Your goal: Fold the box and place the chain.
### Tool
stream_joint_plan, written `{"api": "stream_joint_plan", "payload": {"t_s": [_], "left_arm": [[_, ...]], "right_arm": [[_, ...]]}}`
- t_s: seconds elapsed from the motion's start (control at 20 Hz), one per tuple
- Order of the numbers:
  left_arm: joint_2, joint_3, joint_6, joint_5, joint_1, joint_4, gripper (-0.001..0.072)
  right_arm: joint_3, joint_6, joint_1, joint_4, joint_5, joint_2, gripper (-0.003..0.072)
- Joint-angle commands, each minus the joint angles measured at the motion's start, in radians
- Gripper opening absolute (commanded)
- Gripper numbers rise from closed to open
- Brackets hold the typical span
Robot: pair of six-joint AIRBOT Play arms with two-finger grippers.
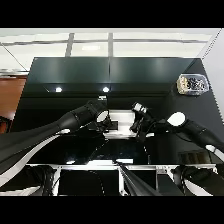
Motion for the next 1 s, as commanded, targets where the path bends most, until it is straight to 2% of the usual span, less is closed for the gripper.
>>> {"api": "stream_joint_plan", "payload": {"t_s": [0.0, 0.1, 0.2, 0.3, 0.35, 0.45, 0.55, 0.75, 0.85, 0.95], "left_arm": [[0.000, 0.001, 0.000, -0.004, 0.002, 0.003, 0.0028], [0.000, 0.001, 0.000, -0.004, 0.002, 0.003, 0.0028], [0.000, 0.001, 0.000, -0.004, 0.002, 0.003, 0.0028], [0.000, 0.001, 0.000, -0.004, 0.002, 0.003, 0.0028], [0.000, 0.001, 0.000, -0.004, 0.002, 0.003, 0.0028], [0.000, 0.001, 0.000, -0.004, 0.002, 0.003, 0.0028], [0.000, 0.001, 0.000, -0.003, 0.003, 0.003, 0.0028], [0.000, 0.001, 0.000, -0.003, 0.003, 0.003, 0.0028], [0.000, 0.001, 0.000, -0.003, 0.003, 0.003, 0.0028], [0.000, 0.001, 0.000, -0.003, 0.003, 0.003, 0.0028]], "right_arm": [[0.074, 0.528, -0.208, -0.331, 0.208, 0.113, 0.0011], [0.071, 0.660, -0.436, -0.364, 0.215, 0.166, 0.0012], [0.026, 0.753, -0.641, -0.292, 0.172, 0.158, 0.0011], [-0.060, 0.792, -0.765, -0.166, 0.182, 0.138, 0.0011], [-0.105, 0.790, -0.782, -0.108, 0.219, 0.118, 0.0011], [-0.175, 0.719, -0.743, -0.052, 0.254, 0.064, 0.0011], [-0.213, 0.683, -0.643, 0.001, 0.266, -0.011, 0.0011], [-0.195, 0.425, -0.402, 0.306, 0.233, -0.134, 0.0012], [-0.150, 0.414, -0.344, 0.335, 0.235, -0.141, 0.0012], [-0.069, 0.415, -0.344, 0.268, 0.314, -0.141, 0.0013]]}}
